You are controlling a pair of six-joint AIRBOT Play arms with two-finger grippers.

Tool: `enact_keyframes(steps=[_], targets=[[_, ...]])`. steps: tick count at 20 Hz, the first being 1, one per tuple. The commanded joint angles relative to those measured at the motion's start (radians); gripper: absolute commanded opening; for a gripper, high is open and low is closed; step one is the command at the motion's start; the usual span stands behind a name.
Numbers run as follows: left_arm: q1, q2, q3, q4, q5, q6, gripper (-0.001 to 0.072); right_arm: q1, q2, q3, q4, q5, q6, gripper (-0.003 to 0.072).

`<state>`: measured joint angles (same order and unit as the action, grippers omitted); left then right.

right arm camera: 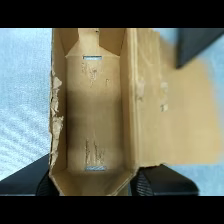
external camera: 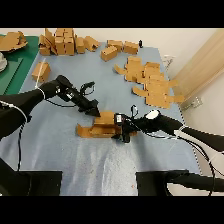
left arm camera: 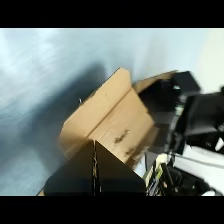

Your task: Fold the box.

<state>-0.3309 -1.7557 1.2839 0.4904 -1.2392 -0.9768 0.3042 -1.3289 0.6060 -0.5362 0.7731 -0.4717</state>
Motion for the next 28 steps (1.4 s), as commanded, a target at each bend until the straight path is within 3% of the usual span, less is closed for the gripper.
enact_keyframes(steps=[1, 4, 7, 9, 13, 15, 17, 19, 23, 26, 28], targets=[[0.024, 0.05, 0.016, -0.106, -0.053, 0.31, 0.0007, -0.001, 0.0, 0.0, 0.0, 0.0, 0.0, 0.0441], [0.07, 0.159, 0.002, -0.035, -0.146, 0.514, 0.0006, -0.001, 0.0, 0.0, 0.0, 0.0, 0.0, 0.0441], [0.066, 0.3, -0.051, 0.312, -0.039, 0.517, 0.0006, -0.001, 0.0, 0.0, 0.0, 0.0, 0.0, 0.0441], [0.039, 0.378, -0.122, 0.473, 0.037, 0.591, 0.0006, -0.001, 0.0, 0.0, 0.0, 0.0, 0.0, 0.0441], [-0.066, 0.483, -0.312, 0.495, 0.126, 0.816, 0.0007, -0.001, 0.0, 0.0, 0.0, 0.0, 0.0, 0.0441], [-0.102, 0.539, -0.428, 0.449, 0.256, 0.792, 0.0006, -0.001, 0.0, 0.0, 0.0, 0.0, 0.0, 0.0441], [-0.087, 0.618, -0.549, 0.354, 0.365, 0.77, 0.0005, -0.001, 0.0, 0.0, 0.0, 0.0, 0.0, 0.0441], [-0.053, 0.698, -0.633, 0.29, 0.365, 0.776, 0.0009, -0.001, 0.0, 0.0, 0.0, 0.0, 0.0, 0.0441], [-0.088, 0.716, -0.683, 0.293, 0.371, 0.916, 0.0011, -0.001, 0.0, 0.0, 0.0, 0.0, 0.0, 0.0441], [-0.162, 0.677, -0.683, 0.294, 0.441, 0.986, 0.0031, -0.001, 0.0, 0.0, 0.0, 0.0, 0.0, 0.0441], [-0.209, 0.657, -0.683, 0.287, 0.472, 0.991, 0.055, -0.001, 0.0, 0.0, 0.0, 0.0, 0.0, 0.0441]])
